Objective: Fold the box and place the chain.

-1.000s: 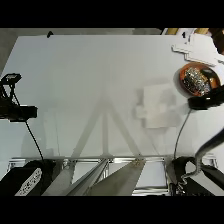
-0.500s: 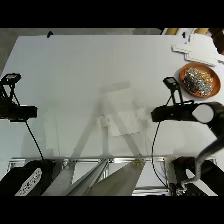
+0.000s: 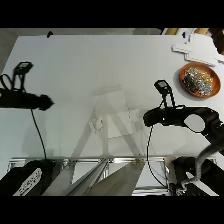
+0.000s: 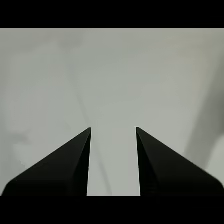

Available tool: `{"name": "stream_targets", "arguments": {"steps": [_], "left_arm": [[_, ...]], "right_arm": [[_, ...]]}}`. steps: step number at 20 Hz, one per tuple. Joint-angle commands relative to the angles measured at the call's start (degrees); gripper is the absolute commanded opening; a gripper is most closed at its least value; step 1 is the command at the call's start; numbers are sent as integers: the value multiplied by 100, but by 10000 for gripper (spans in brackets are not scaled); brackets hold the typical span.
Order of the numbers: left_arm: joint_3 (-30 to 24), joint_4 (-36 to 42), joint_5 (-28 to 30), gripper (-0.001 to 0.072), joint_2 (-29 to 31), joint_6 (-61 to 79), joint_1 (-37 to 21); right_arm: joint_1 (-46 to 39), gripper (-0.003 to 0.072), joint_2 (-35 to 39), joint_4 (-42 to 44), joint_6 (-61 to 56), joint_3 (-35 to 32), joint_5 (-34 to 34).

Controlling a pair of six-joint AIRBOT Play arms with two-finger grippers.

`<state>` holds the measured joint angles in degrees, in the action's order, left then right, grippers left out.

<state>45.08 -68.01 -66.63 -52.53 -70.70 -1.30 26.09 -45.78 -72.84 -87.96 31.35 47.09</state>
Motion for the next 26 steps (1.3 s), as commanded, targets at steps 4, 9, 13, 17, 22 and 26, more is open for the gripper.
{"name": "stream_targets", "arguments": {"steps": [4,9,13,17,22,26], "left_arm": [[4,4142,-44,453,-1665,3521,496],[17,4312,-68,500,-3038,4476,999],[372,4568,-76,500,-3609,4715,1110],[634,4623,-328,495,-3836,4837,1362],[634,4212,-619,423,-3849,5003,1521],[634,4172,-619,68,-3847,5082,1534]], "right_arm": [[35,18,4,122,-35,-4,0],[33,18,4,127,-35,-4,0],[33,18,4,127,-35,-4,2],[33,18,4,127,-35,-4,4],[33,18,4,127,-33,-4,4],[33,18,4,127,-33,-4,7]]}}
